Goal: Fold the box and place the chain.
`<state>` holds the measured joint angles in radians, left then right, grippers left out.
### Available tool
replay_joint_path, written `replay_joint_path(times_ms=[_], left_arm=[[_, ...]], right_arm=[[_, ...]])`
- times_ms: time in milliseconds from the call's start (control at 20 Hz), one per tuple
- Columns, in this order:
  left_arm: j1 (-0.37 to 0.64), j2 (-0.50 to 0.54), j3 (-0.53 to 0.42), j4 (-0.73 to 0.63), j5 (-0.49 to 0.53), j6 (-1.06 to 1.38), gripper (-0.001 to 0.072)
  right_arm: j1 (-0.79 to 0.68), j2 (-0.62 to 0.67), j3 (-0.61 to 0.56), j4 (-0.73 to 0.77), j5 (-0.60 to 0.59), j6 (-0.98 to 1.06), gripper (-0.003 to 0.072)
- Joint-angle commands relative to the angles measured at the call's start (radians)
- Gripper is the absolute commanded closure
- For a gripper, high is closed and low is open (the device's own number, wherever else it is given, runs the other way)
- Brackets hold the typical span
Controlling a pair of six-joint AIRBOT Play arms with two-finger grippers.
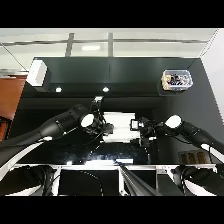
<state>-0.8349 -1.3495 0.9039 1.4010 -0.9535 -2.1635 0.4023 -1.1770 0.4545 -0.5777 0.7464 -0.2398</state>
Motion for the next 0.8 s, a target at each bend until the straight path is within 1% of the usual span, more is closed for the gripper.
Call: replay_joint_path(times_ms=[0,150,500,550,600,750], left_arm=[[-0.041,-0.027,0.032,0.047,-0.028,-0.095,0.0361],[-0.047,-0.039,0.046,0.048,-0.039,-0.165,0.0361],[-0.051,-0.082,0.091,0.058,-0.114,-0.235,0.0363],[-0.051,-0.086,0.091,0.057,-0.115,-0.235,0.0458],[-0.054,-0.087,0.091,0.057,-0.114,-0.235,0.0511],[-0.059,-0.09,0.091,0.057,-0.087,-0.247,0.0511]], right_arm=[[0.0,0.001,-0.001,0.0,0.0,0.0,0.0185],[0.0,0.001,-0.001,0.0,0.001,0.0,0.0186],[0.0,0.0,-0.001,0.0,0.001,0.0,0.0186],[0.0,0.001,-0.001,0.0,0.001,0.0,0.0186],[0.0,0.001,-0.001,0.0,0.001,0.0,0.0186],[0.0,0.001,-0.001,0.0,0.0,0.0,0.0186]])
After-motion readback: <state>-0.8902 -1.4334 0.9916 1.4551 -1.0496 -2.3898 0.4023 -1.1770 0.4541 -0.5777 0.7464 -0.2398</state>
